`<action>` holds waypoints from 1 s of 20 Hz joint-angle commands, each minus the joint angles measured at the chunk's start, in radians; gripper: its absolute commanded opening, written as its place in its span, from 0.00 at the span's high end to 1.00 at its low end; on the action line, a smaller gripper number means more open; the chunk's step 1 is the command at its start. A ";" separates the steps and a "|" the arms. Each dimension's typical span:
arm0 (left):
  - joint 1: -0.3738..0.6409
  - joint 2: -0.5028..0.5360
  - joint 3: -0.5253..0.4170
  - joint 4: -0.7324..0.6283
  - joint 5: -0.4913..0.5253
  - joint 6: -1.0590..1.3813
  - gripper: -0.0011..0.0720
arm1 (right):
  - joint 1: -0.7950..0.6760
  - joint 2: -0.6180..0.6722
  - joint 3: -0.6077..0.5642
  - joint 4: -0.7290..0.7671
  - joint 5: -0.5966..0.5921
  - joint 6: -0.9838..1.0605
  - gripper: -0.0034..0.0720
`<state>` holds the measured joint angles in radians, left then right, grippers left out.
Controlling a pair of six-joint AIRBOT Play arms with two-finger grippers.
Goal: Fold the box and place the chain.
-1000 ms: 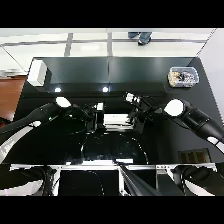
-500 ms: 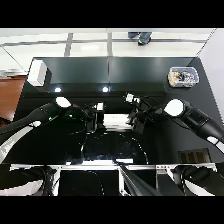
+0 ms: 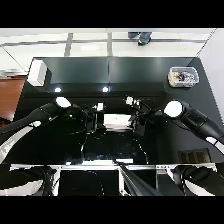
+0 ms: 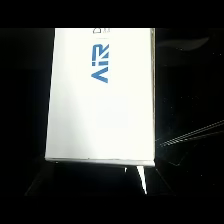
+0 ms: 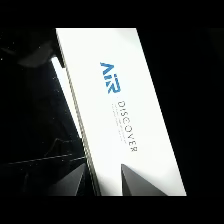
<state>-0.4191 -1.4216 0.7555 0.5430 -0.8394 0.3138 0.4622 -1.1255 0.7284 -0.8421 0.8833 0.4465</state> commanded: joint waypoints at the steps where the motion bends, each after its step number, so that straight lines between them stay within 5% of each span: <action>1: 0.000 -0.001 0.001 0.000 0.001 0.000 0.51 | -0.009 0.024 0.030 -0.001 0.021 0.079 0.60; 4: 0.000 -0.001 0.001 0.000 0.001 0.000 0.52 | -0.059 0.084 0.075 0.004 0.077 0.354 0.62; 5: 0.000 -0.001 0.001 0.000 0.001 0.000 0.52 | -0.082 0.096 0.074 0.008 0.109 0.468 0.83; 6: 0.000 -0.001 0.001 0.000 0.001 0.000 0.52 | -0.098 0.095 0.073 0.016 0.148 0.555 0.94; 12: 0.000 -0.001 0.001 0.000 0.002 0.000 0.52 | -0.106 0.053 -0.061 0.478 0.045 0.555 0.95; 20: 0.000 -0.001 0.001 0.000 0.001 0.000 0.52 | -0.106 -0.130 -0.074 0.484 -0.008 0.575 0.94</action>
<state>-0.4191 -1.4216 0.7555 0.5426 -0.8387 0.3134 0.3561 -1.1995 0.6598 -0.3687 0.8879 1.0142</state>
